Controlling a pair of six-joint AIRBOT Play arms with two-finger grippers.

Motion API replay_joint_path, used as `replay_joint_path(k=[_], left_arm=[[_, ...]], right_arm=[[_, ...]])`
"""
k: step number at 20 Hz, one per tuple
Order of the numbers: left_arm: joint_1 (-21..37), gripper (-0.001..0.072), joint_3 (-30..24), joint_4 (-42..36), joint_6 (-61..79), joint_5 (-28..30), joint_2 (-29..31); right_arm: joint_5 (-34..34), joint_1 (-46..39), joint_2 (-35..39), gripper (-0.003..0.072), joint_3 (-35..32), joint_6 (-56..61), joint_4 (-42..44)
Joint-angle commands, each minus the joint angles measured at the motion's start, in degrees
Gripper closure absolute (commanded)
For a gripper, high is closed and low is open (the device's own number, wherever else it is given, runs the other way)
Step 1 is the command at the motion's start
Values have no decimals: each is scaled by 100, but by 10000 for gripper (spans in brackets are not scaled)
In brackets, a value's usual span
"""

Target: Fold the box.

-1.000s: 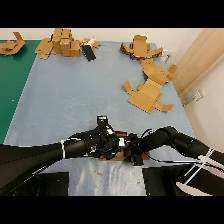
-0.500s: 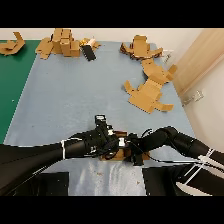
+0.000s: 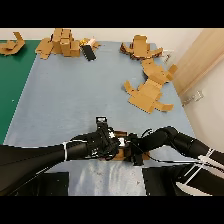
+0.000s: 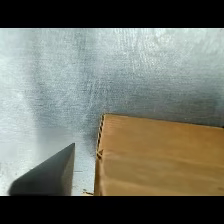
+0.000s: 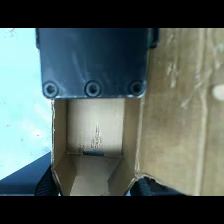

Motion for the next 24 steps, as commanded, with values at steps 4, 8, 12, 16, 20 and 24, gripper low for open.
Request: replay_joint_path(k=[4,8,12,16,20,24], left_arm=[[-26,603,2,-11,15,15,-37],[-26,694,2,-13,13,13,-35],[-24,692,2,-15,11,13,-31],[-24,128,4,-35,9,9,-31],[-24,128,24,-39,9,-7,-28],[-24,128,166,-31,17,11,55]], right_arm=[[2,0,0,238,2,2,0],[2,0,0,238,2,2,0],[2,0,0,238,2,2,2],[2,0,0,238,2,2,0],[0,0,0,238,2,2,2],[2,0,0,238,2,2,2]])
